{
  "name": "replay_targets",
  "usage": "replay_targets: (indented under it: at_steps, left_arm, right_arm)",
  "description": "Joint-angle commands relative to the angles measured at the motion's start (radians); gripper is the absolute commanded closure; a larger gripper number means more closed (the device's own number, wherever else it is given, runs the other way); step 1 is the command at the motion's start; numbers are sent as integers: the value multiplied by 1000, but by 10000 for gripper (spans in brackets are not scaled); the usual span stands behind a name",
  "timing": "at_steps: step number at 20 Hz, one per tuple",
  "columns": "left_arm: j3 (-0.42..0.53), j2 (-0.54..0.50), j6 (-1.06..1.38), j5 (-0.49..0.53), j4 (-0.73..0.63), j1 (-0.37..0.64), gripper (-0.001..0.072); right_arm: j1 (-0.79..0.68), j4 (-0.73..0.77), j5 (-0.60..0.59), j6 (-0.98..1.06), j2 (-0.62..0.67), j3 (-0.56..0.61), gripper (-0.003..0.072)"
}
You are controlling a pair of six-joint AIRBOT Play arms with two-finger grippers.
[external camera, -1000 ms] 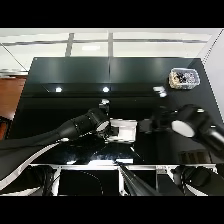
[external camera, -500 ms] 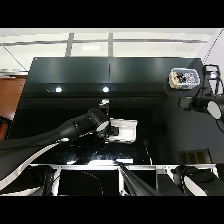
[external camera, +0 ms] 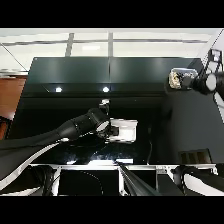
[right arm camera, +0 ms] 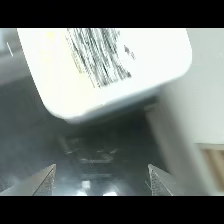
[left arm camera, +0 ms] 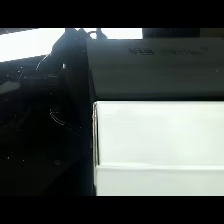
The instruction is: Fold the box and place the chain.
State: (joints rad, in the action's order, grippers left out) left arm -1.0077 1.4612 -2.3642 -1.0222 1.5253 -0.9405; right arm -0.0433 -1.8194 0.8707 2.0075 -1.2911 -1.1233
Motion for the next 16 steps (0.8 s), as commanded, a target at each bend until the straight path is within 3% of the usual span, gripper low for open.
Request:
replay_targets:
  at_steps: [1,4,7,16]
  left_arm:
    - [-1,0,0,0,0,1,679]
    - [-1,0,0,-8,0,1,679]
    - [-1,0,0,-7,0,0,678]
    - [-1,0,0,-8,0,1,678]
  right_arm:
    - [-66,207,56,-11,-217,-267,-7]
    - [-94,328,193,45,-398,-504,40]
    - [-98,327,353,133,-534,-674,99]
    - [-110,373,359,249,-629,-715,126]
